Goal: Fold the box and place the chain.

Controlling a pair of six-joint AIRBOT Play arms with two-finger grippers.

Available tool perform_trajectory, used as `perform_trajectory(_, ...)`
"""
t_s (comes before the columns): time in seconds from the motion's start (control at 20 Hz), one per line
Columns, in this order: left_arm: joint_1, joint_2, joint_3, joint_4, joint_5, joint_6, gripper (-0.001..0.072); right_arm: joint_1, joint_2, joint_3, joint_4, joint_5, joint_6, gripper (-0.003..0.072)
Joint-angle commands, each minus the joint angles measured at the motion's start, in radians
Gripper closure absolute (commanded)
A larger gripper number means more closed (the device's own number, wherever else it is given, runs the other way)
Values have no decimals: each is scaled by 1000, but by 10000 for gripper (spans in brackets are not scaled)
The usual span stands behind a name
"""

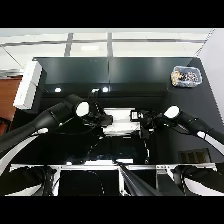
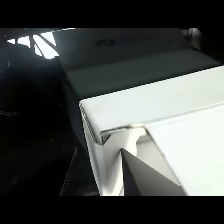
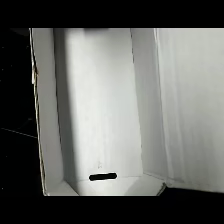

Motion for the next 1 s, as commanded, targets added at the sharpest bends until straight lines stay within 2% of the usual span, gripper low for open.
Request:
perform_trajectory(0.0,-13,-32,35,36,-64,-23,377,0,0,1,0,0,0,559)
perform_trajectory(0.2,-47,-123,117,108,-118,-69,377,0,0,1,0,0,0,560)
perform_trajectory(0.4,-62,-184,129,137,-158,-143,377,0,0,1,0,0,0,560)
perform_trajectory(0.65,-74,-186,136,130,-143,-263,377,0,0,1,0,0,0,559)
perform_trajectory(0.95,-97,-188,166,194,-146,-319,377,0,0,1,0,0,0,560)
